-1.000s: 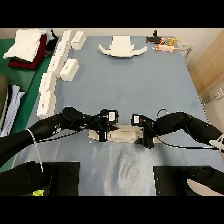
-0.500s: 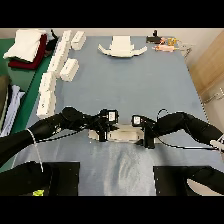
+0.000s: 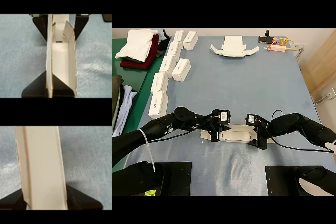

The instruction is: Fold the box.

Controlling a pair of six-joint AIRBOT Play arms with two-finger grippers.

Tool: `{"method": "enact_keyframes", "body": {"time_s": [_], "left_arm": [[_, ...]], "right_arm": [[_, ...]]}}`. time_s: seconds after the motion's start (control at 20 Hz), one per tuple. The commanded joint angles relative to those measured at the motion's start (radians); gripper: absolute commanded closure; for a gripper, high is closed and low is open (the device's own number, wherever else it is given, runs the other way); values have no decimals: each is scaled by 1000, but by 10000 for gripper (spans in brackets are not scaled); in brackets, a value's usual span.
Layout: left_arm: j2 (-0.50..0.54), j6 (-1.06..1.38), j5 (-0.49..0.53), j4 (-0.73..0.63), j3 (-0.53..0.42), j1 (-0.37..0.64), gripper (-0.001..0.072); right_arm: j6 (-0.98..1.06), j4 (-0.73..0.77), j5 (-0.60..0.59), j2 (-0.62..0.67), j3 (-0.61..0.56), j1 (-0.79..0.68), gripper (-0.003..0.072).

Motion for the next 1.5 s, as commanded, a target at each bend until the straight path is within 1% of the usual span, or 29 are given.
{"method": "enact_keyframes", "body": {"time_s": [0.0,0.25,0.3,0.35,1.0,1.2,1.45], "left_arm": [[0,0,0,0,0,0,695],[0,0,0,0,0,0,695],[0,0,0,0,0,0,695],[0,0,0,0,0,0,695],[0,0,0,0,0,0,695],[0,0,0,0,0,0,695],[0,4,0,0,0,0,695]], "right_arm": [[0,25,11,-3,-8,2,38],[0,24,15,-3,-8,2,42],[0,23,14,-3,-8,2,85],[0,20,13,-3,-8,2,180],[0,13,13,-2,-6,8,180],[0,12,-15,-2,-6,8,180],[0,8,-14,-2,-6,8,180]]}}
